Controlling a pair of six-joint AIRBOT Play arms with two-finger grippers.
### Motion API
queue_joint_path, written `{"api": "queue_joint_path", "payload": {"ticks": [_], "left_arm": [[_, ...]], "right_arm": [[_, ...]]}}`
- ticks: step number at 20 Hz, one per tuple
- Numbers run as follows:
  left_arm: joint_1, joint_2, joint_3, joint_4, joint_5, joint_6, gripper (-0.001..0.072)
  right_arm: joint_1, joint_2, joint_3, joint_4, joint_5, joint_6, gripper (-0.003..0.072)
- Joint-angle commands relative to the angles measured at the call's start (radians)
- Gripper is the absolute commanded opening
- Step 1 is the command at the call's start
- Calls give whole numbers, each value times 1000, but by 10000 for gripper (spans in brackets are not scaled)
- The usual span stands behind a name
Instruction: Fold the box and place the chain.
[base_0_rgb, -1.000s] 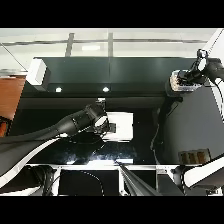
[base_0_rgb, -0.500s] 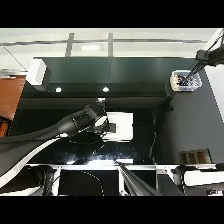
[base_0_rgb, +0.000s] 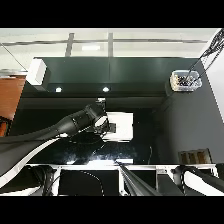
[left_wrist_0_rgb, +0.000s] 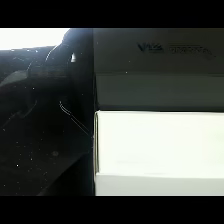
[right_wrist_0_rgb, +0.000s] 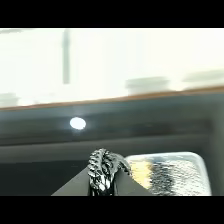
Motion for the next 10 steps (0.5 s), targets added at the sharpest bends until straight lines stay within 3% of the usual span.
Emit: {"api": "queue_joint_path", "payload": {"ticks": [1,6,10], "left_arm": [[1,-1,0,0,0,0,28],[1,-1,0,0,0,0,28],[1,-1,0,0,0,0,28]], "right_arm": [[57,141,-16,84,41,-13,35],[201,331,-170,84,185,-40,35],[312,389,-280,142,353,-104,34]]}}
